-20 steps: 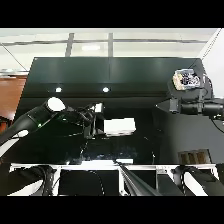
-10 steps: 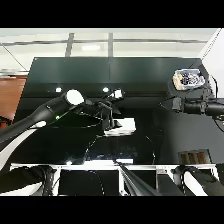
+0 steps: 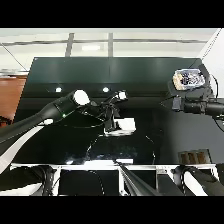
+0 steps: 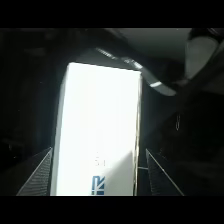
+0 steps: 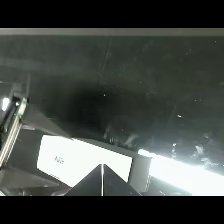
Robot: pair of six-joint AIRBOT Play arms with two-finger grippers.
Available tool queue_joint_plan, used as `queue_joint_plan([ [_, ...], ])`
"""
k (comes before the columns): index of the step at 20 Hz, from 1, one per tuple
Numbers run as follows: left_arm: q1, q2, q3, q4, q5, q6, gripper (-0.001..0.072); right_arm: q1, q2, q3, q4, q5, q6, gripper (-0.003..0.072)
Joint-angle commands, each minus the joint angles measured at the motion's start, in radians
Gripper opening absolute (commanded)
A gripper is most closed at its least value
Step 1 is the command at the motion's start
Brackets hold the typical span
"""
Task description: Fold the box and place the chain.
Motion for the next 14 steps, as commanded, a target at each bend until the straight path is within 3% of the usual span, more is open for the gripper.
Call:
queue_joint_plan([
  [1,-0.024,-0.004,0.002,0.035,-0.01,-0.016,0.0713,0.001,0.001,0.0,0.0,-0.008,-0.008,0.0012],
  [14,-0.055,-0.005,0.002,0.075,0.009,-0.015,0.0715,0.001,0.001,0.0,0.0,-0.013,-0.011,0.0012],
])
